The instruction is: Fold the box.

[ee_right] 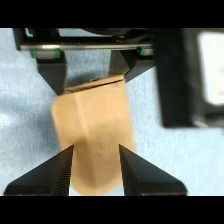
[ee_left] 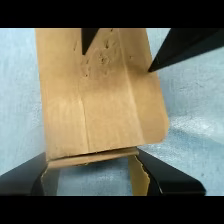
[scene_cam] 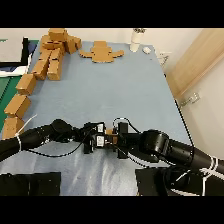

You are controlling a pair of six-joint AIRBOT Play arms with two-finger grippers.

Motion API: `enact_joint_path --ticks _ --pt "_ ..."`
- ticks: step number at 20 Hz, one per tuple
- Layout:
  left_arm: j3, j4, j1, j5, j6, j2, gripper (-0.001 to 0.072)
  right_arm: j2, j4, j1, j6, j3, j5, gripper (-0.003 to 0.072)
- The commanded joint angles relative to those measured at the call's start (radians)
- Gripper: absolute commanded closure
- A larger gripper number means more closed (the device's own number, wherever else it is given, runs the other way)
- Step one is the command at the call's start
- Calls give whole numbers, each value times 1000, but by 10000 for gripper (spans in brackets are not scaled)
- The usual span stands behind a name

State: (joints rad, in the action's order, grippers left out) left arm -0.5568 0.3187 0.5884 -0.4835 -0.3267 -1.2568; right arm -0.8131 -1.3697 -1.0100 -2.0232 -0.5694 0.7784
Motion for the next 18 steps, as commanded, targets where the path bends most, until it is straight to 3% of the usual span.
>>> enact_joint_path --ticks 1,5,6,7,10,18 --pt "0 0 -4 -57 -98 0 339 33 -7 0 0 -1 29 262" --pt "0 -1 -4 -103 -169 0 339 40 -38 0 0 -1 28 259" --pt "0 -1 -4 -104 -168 0 339 40 -57 0 0 -1 28 228" --pt "0 -2 -4 -104 -168 0 339 40 -72 0 -1 -1 28 149" --pt "0 -4 -4 -101 -163 0 339 39 -78 0 -1 0 27 88" --pt "0 -4 -4 -84 -152 0 339 23 -119 -27 -2 0 24 86"
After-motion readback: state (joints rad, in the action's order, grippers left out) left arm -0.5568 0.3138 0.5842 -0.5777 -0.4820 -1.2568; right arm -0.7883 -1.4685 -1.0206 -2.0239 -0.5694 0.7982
